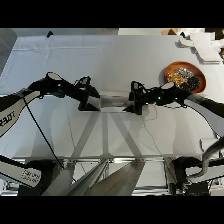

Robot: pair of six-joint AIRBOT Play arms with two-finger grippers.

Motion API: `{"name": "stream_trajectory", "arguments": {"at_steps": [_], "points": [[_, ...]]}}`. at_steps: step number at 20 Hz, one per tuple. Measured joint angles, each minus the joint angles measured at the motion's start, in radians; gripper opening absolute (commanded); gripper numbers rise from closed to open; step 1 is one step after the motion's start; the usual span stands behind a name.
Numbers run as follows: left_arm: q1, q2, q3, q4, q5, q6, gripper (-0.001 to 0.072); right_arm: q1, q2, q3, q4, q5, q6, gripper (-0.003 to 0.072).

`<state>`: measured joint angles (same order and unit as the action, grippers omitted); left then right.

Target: Fold the box and place the chain.

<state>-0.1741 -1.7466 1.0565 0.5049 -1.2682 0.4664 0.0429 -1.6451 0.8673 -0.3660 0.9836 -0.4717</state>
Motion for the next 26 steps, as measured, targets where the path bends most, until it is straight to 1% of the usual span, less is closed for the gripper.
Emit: {"name": "stream_trajectory", "arguments": {"at_steps": [8, 18, 19, 22, 23, 26], "points": [[-0.029, -0.013, -0.001, 0.0, 0.074, -0.089, 0.0699, 0.0, 0.0, 0.0, 0.0, -0.002, 0.0, 0.0461], [-0.081, -0.01, -0.001, 0.043, 0.127, -0.107, 0.0695, 0.0, 0.0, 0.0, -0.001, 0.001, 0.0, 0.0461], [-0.084, -0.01, -0.001, 0.043, 0.13, -0.107, 0.0669, 0.0, 0.0, 0.0, -0.001, 0.001, 0.0, 0.0461], [-0.088, -0.009, -0.001, 0.045, 0.135, -0.108, 0.0327, 0.0, 0.0, 0.0, 0.0, 0.0, 0.0, 0.0461], [-0.088, -0.009, -0.001, 0.045, 0.135, -0.108, 0.0243, 0.0, 0.0, 0.0, 0.0, 0.0, 0.0, 0.0461], [-0.089, -0.009, -0.001, 0.047, 0.136, -0.108, 0.0257, 0.0, 0.0, 0.0, 0.0, 0.0, 0.0, 0.0461]]}}
